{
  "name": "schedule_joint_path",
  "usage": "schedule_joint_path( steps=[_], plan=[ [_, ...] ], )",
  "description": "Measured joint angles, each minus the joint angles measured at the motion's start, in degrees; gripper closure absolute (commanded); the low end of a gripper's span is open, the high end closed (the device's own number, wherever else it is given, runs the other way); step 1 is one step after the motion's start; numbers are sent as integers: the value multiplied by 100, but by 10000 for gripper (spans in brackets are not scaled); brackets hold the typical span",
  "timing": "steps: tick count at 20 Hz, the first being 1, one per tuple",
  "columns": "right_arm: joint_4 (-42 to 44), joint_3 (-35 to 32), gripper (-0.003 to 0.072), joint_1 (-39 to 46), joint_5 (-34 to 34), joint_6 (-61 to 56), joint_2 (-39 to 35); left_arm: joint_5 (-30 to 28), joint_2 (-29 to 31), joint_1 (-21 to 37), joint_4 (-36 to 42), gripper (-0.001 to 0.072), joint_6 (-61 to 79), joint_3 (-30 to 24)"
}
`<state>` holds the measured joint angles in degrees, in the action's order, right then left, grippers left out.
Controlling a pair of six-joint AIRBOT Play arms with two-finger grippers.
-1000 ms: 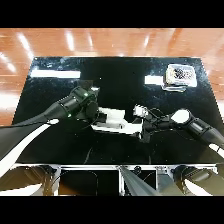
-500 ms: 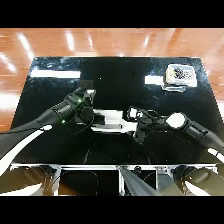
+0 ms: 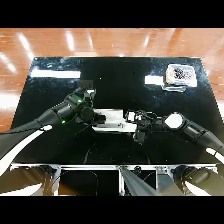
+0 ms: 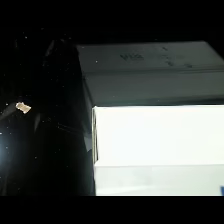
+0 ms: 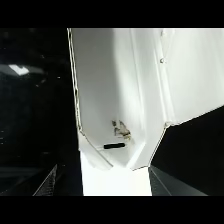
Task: Fold the box and place the chain.
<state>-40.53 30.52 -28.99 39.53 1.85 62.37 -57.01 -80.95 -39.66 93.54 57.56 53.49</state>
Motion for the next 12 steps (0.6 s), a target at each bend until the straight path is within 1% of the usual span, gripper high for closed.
schedule_joint_path(
  steps=[4, 12],
  plan=[
    [-2, 0, -19, -4, -140, 55, 37, 24, -7, -7, -26, 689, -52, 0],
    [0, 0, -19, -4, -243, 70, 155, -138, -68, -142, -367, 688, -339, 13]
  ],
)
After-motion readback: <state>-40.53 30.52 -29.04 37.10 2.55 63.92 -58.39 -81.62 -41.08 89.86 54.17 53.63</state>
